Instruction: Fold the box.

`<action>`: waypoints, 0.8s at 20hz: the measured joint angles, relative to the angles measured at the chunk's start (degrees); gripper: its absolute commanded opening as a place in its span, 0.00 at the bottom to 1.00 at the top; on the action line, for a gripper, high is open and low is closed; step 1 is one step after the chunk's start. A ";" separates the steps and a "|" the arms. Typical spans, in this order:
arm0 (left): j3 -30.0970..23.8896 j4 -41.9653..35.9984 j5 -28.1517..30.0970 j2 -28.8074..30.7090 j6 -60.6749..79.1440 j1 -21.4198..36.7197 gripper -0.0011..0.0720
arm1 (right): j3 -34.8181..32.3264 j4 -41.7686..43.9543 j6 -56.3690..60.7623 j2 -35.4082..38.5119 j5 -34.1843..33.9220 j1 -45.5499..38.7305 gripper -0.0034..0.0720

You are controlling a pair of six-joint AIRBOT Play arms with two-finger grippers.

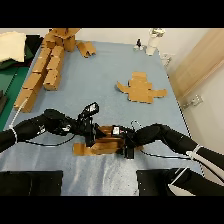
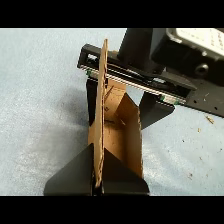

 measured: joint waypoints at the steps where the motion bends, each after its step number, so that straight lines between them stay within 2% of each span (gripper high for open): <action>1: 0.00 0.00 0.02 0.00 0.00 0.00 0.03 | 0.00 -0.02 0.00 0.00 -0.13 0.00 0.72; 10: 0.00 -0.02 0.02 0.00 -0.09 0.02 0.03 | 0.00 -0.22 0.02 -0.02 -0.37 0.00 0.73; 11: 0.00 -0.02 -0.02 0.00 -0.11 0.02 0.24 | 0.00 -0.22 0.02 -0.02 -0.39 0.00 0.72; 12: 0.00 -0.24 0.04 0.00 -0.20 0.00 0.64 | -0.02 -0.20 0.04 -0.02 -0.59 0.00 0.72; 13: 0.02 -0.52 0.07 0.02 -0.44 0.02 0.74 | -0.02 -0.20 0.02 -0.02 -0.76 0.02 0.72; 16: 0.02 0.04 0.44 0.13 -3.65 0.02 0.75 | -0.02 -0.20 0.02 -0.02 -0.74 0.02 0.72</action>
